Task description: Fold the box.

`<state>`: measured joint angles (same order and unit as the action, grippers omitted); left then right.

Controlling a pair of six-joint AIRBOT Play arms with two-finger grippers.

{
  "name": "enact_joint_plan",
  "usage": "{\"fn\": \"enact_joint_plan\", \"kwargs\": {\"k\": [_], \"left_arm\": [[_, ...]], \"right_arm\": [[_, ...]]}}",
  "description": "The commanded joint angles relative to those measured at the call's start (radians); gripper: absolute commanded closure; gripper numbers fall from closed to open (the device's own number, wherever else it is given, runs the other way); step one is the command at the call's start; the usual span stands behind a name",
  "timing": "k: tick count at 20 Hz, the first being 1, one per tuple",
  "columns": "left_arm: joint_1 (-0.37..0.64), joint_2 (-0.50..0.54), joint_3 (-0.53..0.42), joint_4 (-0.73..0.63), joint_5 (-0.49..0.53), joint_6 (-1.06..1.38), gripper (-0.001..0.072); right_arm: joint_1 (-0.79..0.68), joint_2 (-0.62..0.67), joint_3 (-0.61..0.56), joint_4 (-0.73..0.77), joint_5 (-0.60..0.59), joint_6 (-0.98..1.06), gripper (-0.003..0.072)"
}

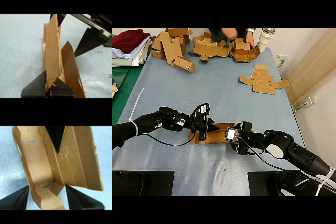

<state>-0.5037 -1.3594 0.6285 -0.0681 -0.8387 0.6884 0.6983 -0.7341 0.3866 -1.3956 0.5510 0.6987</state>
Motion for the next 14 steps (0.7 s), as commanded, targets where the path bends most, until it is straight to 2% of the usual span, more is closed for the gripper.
{"fn": "enact_joint_plan", "kwargs": {"k": [1, 7, 11, 14], "left_arm": [[0.000, 0.001, 0.001, 0.000, -0.001, 0.002, 0.0695], [0.000, 0.001, 0.001, 0.000, -0.001, 0.002, 0.0695], [0.000, 0.001, 0.001, 0.000, -0.001, 0.002, 0.0695], [0.000, 0.001, 0.001, 0.000, -0.002, 0.002, 0.0695]], "right_arm": [[0.000, 0.017, 0.001, -0.007, 0.059, 0.026, -0.0023], [0.000, 0.024, 0.000, -0.029, 0.055, 0.026, -0.0023], [-0.001, 0.019, 0.001, -0.040, -0.018, 0.026, -0.0011], [-0.001, -0.024, 0.001, -0.039, -0.018, 0.026, -0.0011]]}}
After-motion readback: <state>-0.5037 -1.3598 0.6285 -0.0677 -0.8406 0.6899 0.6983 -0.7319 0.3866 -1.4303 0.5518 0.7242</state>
